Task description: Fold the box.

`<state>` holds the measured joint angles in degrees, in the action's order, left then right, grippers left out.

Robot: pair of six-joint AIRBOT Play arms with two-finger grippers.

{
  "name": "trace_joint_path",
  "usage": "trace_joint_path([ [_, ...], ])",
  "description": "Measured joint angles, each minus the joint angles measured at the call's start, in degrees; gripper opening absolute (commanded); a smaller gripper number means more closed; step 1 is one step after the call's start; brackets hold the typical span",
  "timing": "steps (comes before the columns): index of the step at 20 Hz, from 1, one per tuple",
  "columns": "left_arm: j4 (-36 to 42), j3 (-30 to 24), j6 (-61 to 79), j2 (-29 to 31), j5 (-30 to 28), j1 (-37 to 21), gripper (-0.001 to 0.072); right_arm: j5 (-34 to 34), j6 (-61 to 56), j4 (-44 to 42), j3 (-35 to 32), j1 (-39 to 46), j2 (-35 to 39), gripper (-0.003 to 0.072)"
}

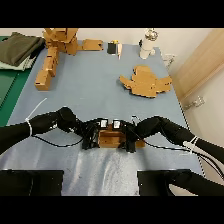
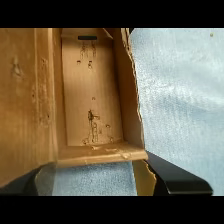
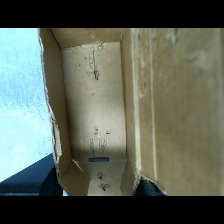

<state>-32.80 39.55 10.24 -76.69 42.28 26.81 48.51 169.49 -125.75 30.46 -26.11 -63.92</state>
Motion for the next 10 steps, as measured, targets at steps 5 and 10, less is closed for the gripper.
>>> trace_joint_path([
  [5, 0.48, 0.00, -0.66, 0.00, -1.29, 0.83, 0.0703, 0.00, 0.00, 0.00, 0.00, 0.00, 0.00, 0.0522],
  [10, 0.66, -0.04, -0.83, 0.00, -1.81, 1.05, 0.0702, 0.00, 0.00, 0.00, 0.00, 0.00, 0.00, 0.0522],
])
